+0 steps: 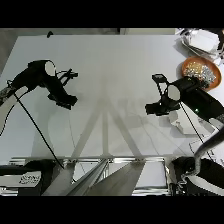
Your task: Fold the box and place the chain.
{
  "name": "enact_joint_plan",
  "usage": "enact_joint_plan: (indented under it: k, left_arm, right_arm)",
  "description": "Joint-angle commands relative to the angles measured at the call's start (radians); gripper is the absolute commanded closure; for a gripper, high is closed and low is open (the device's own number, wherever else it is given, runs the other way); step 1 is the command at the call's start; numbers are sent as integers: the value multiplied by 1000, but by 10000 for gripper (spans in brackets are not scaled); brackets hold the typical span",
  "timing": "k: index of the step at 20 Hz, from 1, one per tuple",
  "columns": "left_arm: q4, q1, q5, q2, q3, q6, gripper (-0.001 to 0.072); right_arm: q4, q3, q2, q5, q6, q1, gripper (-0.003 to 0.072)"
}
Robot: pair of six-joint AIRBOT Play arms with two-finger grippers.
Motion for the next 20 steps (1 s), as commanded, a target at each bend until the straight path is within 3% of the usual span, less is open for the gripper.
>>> enact_joint_plan:
  k: [1, 7, 10, 15, 20]
  left_arm:
    - [0, -1, 0, 0, 0, 0, 699]
    - [0, -1, 0, 0, 0, 0, 699]
    - [0, -1, 0, 0, 0, 0, 699]
    - [0, -1, 0, 0, 0, 0, 699]
    - [0, -1, 0, 0, 0, 0, 699]
  right_arm:
    - [0, 0, 1, 0, 0, 1, 670]
    - [1, 0, 1, -2, 0, 1, 670]
    - [-40, 0, 1, -140, -2, 1, 670]
    - [-62, 1, 1, -198, -4, 1, 669]
    - [-402, 100, 27, 25, -114, 0, 670]
